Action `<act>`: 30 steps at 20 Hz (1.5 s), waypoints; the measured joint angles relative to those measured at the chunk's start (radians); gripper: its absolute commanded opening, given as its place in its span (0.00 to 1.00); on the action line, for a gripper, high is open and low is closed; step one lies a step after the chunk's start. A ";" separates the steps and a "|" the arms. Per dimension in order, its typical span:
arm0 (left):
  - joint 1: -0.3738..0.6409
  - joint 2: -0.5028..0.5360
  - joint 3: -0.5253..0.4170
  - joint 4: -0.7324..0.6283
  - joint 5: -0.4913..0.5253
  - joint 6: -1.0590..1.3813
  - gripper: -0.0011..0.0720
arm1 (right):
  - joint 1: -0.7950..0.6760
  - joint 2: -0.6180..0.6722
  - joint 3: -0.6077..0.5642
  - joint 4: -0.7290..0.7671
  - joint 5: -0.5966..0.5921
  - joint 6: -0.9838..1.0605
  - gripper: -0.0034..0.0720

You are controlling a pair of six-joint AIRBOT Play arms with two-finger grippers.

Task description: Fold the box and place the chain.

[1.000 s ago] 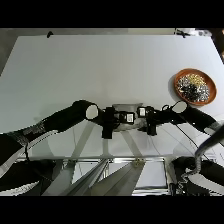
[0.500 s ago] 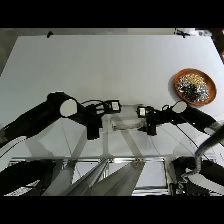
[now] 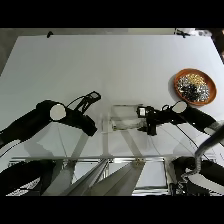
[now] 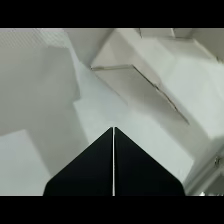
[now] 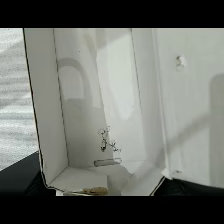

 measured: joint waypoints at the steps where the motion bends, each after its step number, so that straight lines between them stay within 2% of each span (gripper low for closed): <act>1: 0.002 -0.019 -0.004 -0.023 0.032 -0.019 0.02 | 0.000 0.000 0.000 0.000 0.000 0.000 0.49; 6: 0.006 -0.124 -0.014 -0.111 0.132 -0.074 0.02 | 0.000 0.000 0.000 0.000 0.000 0.000 0.49; 14: -0.002 -0.163 -0.016 -0.149 0.162 -0.110 0.02 | 0.000 0.000 0.000 -0.001 0.000 -0.001 0.49; 20: -0.022 -0.129 -0.018 -0.209 0.167 -0.067 0.02 | 0.000 0.001 0.001 -0.004 0.002 -0.003 0.49; 21: -0.026 -0.114 -0.016 -0.253 0.181 -0.062 0.02 | 0.000 0.001 0.000 0.001 0.000 0.003 0.49; 29: -0.033 -0.029 -0.017 -0.268 0.169 -0.048 0.03 | 0.000 0.001 0.000 0.000 0.000 0.000 0.49; 30: -0.039 -0.027 -0.016 -0.276 0.177 -0.046 0.06 | 0.000 0.001 0.000 0.000 0.000 0.000 0.49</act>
